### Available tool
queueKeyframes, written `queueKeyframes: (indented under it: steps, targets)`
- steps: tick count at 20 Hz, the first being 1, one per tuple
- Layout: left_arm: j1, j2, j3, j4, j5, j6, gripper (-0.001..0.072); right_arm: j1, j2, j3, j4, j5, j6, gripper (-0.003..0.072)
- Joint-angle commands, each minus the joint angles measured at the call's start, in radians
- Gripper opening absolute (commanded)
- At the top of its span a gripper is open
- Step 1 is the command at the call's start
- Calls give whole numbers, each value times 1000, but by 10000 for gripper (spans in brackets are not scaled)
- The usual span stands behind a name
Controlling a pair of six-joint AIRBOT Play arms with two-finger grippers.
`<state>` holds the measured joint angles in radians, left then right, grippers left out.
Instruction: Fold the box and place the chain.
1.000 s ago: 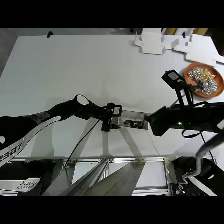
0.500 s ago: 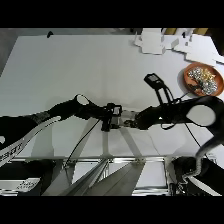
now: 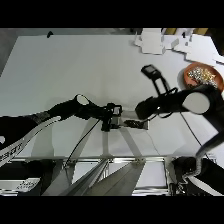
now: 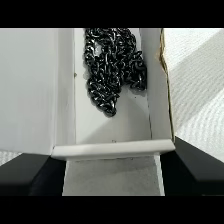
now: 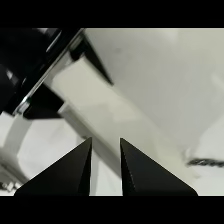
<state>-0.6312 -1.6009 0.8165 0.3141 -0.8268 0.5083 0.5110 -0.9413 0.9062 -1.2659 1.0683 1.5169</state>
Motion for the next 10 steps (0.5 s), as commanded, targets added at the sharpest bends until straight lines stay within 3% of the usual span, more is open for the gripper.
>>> queueKeyframes:
  steps: [1, 2, 4, 8, 10]
  targets:
    - [0, 0, 0, 0, 0, 0, 136, -116, -3, 72, -74, 15, -3, 193]
    - [0, 0, 0, 0, 0, 0, 136, -161, -8, 72, -110, 20, -3, 151]
    - [0, 0, 0, 0, 0, 0, 136, -254, -36, 72, -180, 55, 5, 151]
    - [0, 0, 0, 0, 0, 0, 136, -379, -124, 70, -206, 128, 5, 168]
    - [0, 0, 0, 0, 0, 0, 136, -391, -142, 54, -206, 100, 5, 193]
